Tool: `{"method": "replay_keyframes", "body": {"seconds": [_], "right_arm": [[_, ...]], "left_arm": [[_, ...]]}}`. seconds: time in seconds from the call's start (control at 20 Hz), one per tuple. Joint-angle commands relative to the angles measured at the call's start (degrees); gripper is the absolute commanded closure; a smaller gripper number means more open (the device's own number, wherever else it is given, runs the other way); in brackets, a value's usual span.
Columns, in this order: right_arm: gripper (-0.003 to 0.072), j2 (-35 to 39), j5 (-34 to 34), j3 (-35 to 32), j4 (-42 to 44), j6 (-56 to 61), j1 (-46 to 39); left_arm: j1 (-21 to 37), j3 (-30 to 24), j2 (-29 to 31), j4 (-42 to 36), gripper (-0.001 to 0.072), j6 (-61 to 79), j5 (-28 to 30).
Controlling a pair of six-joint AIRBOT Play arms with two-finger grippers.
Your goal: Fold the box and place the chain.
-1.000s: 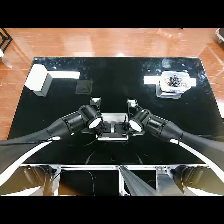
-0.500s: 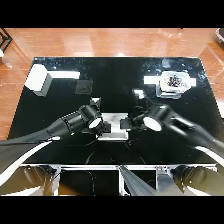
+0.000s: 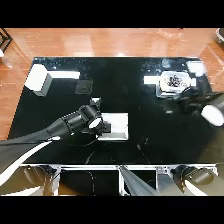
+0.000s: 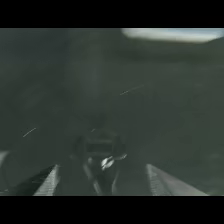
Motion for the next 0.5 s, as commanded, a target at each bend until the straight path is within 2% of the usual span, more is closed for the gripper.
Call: {"method": "replay_keyframes", "body": {"seconds": [0.0,0.15,0.3,0.45], "right_arm": [[-0.0014,-4.5,-9.1,0.6,5.6,-13.6,-15.3],[-0.0015,-16.0,-16.8,5.0,10.4,-18.6,-23.1],[-0.0014,-30.6,-16.9,16.0,10.5,-21.2,-26.1],[-0.0012,-42.1,-15.6,26.6,10.6,-21.2,-26.5]], "left_arm": [[0.0,0.0,0.0,-0.2,0.0692,0.0,0.0],[0.0,0.0,0.0,-0.4,0.0692,0.0,0.0],[0.0,0.0,0.0,-0.5,0.0692,0.0,-0.4],[0.0,0.0,0.0,-1.6,0.0692,-0.1,-0.4]]}}
